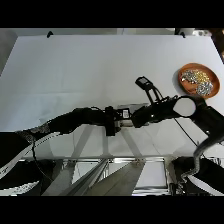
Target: Fold the box and place the chain.
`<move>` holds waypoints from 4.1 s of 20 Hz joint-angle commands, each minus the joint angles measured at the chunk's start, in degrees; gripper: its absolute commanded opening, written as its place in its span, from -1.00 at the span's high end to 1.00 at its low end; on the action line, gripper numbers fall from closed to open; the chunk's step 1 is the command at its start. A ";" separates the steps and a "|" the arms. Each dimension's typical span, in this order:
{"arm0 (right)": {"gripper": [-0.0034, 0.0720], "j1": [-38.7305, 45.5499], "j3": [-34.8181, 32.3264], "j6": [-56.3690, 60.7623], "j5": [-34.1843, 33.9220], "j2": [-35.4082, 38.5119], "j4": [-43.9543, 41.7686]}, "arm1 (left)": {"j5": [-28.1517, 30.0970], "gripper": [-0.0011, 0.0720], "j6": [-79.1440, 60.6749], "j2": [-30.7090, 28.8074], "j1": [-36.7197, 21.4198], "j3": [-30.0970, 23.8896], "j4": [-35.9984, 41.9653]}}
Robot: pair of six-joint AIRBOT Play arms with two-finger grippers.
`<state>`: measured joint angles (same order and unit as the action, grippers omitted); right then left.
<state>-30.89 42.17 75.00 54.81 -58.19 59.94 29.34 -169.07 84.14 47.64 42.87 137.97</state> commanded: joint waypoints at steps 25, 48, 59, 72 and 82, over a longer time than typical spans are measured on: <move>0.79 6.36 -0.02 8.94 -1.38 7.56 11.80 | 0.07 0.55 -0.02 -0.04 -0.04 0.02 -0.02; 0.26 0.66 -8.35 1.46 -9.68 -0.76 1.31 | 0.00 0.55 0.00 -0.04 -0.04 0.02 -0.02; 0.26 10.49 -8.11 2.84 -1.38 12.41 7.13 | 0.04 0.55 0.00 -0.04 -0.04 0.02 -0.02; -0.42 27.58 -8.13 4.50 2.75 -1.01 15.23 | 0.04 0.55 -0.02 -0.04 -0.04 0.02 -0.02; -0.22 25.14 -8.15 5.16 -2.36 -7.39 15.21 | 0.04 0.55 -0.02 -0.04 -0.04 0.02 -0.02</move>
<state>-5.56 34.02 79.94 53.60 -64.20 75.13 29.36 -169.07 84.07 47.64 42.94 137.97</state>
